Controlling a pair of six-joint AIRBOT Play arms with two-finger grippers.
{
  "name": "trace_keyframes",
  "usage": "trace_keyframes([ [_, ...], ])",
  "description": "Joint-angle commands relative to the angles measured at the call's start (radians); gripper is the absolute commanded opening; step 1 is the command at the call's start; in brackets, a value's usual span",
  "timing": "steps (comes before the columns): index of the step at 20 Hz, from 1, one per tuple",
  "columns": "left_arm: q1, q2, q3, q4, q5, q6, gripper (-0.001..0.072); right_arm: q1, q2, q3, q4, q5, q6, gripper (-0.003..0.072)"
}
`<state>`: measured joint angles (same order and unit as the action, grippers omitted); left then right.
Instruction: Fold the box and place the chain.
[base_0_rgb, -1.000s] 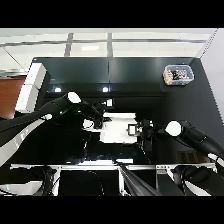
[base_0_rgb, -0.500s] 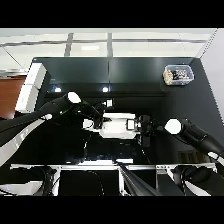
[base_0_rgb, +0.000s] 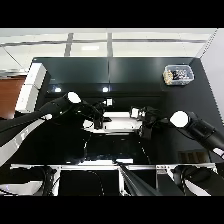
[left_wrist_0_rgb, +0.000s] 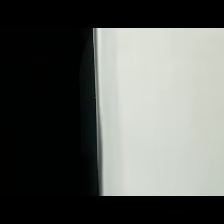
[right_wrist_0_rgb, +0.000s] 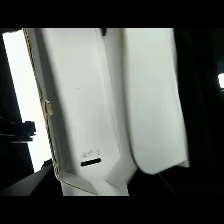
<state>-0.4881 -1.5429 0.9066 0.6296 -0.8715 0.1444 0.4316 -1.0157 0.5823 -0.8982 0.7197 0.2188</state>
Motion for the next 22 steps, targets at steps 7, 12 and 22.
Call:
trace_keyframes([
  [7,0.000,-0.001,0.001,-0.006,-0.001,0.000,0.0024,-0.123,-0.075,0.017,0.292,0.053,-0.282,0.0704],
  [12,0.000,-0.001,0.001,-0.006,0.004,-0.005,0.0024,-0.137,-0.195,0.011,0.344,0.126,-0.472,0.0704],
  [22,0.000,-0.001,0.002,-0.009,0.030,-0.029,0.0024,-0.137,-0.288,0.011,0.358,0.099,-0.571,0.0703],
])
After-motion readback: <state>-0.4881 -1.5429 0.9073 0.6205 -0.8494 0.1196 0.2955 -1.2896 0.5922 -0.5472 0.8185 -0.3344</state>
